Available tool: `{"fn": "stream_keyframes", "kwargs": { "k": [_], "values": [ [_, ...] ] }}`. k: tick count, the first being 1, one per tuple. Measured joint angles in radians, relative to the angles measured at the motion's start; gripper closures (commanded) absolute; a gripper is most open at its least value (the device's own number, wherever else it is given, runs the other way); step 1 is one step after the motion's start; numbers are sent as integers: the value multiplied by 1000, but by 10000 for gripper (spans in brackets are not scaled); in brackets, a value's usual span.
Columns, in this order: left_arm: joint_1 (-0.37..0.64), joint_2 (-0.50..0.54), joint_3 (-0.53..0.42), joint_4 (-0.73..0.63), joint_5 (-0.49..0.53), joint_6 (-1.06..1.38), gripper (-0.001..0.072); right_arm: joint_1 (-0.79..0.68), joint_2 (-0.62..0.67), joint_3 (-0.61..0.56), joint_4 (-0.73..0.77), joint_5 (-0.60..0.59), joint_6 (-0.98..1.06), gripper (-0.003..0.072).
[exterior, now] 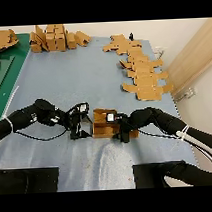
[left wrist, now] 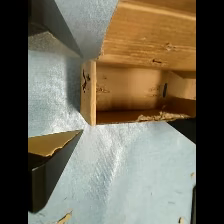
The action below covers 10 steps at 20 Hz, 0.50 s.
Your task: Fold the box.
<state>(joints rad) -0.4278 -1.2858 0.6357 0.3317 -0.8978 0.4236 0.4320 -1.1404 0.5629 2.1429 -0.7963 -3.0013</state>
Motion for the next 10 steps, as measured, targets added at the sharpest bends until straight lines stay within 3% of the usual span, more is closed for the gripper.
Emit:
{"fn": "stream_keyframes", "kwargs": {
  "k": [10],
  "values": [
    [-111,-37,8,42,158,3,17,0,0,0,-1,1,0,232]
  ]
}}
